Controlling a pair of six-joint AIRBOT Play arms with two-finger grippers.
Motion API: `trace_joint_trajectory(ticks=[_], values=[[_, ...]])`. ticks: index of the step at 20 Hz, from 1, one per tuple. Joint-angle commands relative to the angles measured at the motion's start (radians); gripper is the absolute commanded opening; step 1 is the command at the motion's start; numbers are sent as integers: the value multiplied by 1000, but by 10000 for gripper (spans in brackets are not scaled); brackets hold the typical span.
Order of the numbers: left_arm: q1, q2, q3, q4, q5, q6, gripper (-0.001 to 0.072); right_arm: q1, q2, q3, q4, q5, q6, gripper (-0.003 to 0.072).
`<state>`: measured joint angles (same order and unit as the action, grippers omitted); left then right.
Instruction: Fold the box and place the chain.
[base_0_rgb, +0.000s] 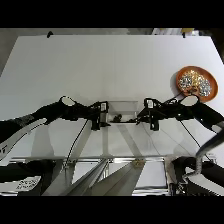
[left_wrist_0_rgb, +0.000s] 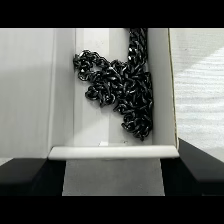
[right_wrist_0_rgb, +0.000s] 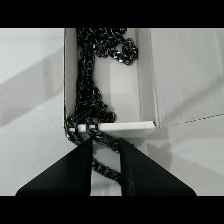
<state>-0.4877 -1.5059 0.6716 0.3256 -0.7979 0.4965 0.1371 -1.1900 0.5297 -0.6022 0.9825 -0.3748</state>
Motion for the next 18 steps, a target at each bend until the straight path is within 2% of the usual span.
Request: trace_joint_trajectory(ticks=[1, 3, 6, 8, 12, 16, 17, 18], values=[[0, 1, 0, 0, 0, 0, 10, 1, -1, -13, 0, 1, -1, 155], [0, 1, 0, 0, 0, 0, 10, 1, 0, -17, -3, 2, -1, 105], [0, 1, 0, 0, 1, 0, 10, 1, 0, -17, -2, 5, -1, 99], [0, 1, 0, 0, 0, 0, 10, 1, 0, -17, -2, 14, -1, 42], [0, 1, 0, 0, 0, 0, 10, 1, 7, -17, -4, 17, -1, 22], [0, 1, 0, 0, 0, 0, 10, 1, 12, -17, -5, 24, 0, 42], [0, 1, 0, 0, 0, 0, 10, 1, 12, -17, -4, 24, 0, 113], [0, 1, 0, 0, 0, 0, 10, 1, 12, -17, -4, 27, 0, 145]])
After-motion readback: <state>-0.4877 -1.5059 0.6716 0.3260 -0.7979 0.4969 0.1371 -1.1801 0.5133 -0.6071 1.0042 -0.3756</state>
